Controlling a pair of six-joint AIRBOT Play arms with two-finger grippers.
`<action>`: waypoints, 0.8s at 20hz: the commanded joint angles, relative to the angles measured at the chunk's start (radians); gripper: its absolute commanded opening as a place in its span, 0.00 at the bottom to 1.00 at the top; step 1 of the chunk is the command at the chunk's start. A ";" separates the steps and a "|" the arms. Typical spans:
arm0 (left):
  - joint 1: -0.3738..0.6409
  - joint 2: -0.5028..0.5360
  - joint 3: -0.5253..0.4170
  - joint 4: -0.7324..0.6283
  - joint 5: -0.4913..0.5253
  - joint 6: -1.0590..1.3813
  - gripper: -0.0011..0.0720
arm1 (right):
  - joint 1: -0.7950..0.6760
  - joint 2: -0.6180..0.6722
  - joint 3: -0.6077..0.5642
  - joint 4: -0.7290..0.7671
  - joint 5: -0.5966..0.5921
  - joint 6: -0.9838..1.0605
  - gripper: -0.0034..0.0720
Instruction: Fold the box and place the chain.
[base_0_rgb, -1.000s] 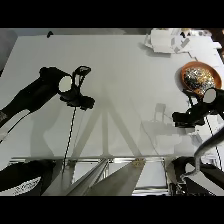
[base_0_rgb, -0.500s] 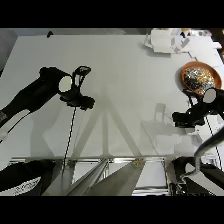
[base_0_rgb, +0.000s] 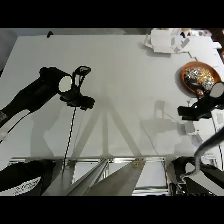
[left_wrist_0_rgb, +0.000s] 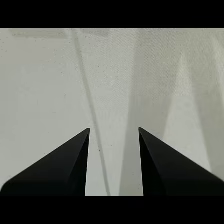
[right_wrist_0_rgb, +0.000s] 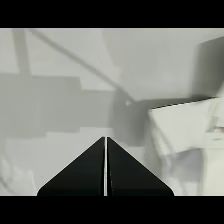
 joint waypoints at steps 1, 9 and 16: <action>0.000 -0.001 0.000 0.001 0.000 0.000 0.49 | -0.184 -0.002 0.158 -0.126 0.008 -0.011 0.07; 0.000 -0.001 0.000 0.001 0.000 0.000 0.49 | -0.822 -0.230 0.397 -0.095 -0.057 -0.261 0.77; 0.000 -0.001 0.000 0.001 0.000 0.000 0.49 | -0.906 -0.492 0.557 -0.131 -0.030 -0.512 0.77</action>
